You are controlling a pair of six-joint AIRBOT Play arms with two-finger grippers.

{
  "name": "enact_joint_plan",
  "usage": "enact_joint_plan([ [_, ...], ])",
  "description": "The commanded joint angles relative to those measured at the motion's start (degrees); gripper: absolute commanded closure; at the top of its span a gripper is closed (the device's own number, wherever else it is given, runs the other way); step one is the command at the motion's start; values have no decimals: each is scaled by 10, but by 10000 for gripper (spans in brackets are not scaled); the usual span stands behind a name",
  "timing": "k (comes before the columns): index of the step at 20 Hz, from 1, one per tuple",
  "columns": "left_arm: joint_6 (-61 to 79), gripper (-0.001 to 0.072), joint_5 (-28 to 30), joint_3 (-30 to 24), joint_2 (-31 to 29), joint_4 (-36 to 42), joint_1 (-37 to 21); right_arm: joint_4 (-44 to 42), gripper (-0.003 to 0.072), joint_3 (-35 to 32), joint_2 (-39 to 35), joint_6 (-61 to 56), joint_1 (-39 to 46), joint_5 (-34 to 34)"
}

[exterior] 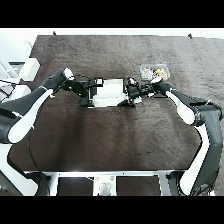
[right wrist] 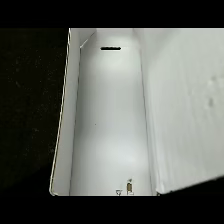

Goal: Fold the box and place the chain.

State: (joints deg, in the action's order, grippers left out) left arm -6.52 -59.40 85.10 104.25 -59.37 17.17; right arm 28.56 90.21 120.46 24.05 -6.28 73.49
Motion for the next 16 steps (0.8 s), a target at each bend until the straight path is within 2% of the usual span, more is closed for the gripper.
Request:
enact_joint_plan([
  [1,-6,78,12,0,3,-6,3,0,178,0,0,0,0,0],
  [2,-5,208,16,0,3,-7,3,0,178,0,0,0,0,0],
  [3,-6,233,20,0,3,-6,3,0,178,0,0,0,0,0],
  [8,-5,235,15,0,3,3,3,0,178,0,0,0,0,0],
  [10,-5,371,11,0,3,9,3,0,178,0,0,0,0,0],
  [16,-5,373,-2,0,3,16,3,0,178,0,0,0,0,0],
])
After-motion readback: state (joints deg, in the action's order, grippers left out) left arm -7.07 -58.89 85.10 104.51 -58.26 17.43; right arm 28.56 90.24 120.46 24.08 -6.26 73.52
